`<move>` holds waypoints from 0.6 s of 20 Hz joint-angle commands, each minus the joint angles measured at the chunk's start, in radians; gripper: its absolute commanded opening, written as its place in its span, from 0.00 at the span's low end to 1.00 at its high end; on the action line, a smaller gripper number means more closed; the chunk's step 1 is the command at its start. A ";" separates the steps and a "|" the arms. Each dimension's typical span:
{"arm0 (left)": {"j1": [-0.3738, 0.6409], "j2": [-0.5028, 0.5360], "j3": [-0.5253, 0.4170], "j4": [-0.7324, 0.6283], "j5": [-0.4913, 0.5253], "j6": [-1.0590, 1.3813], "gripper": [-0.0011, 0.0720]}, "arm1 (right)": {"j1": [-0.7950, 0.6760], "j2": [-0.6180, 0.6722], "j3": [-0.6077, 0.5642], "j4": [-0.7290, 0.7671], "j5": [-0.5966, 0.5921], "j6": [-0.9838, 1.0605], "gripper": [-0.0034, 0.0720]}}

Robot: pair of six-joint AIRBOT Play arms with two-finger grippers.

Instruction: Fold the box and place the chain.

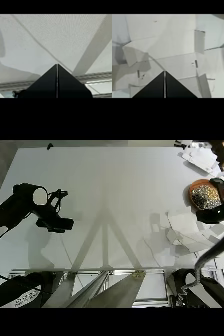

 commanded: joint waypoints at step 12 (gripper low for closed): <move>-0.001 0.001 0.000 0.000 0.000 0.000 0.03 | -0.372 -0.298 0.314 -0.101 -0.011 -0.108 0.53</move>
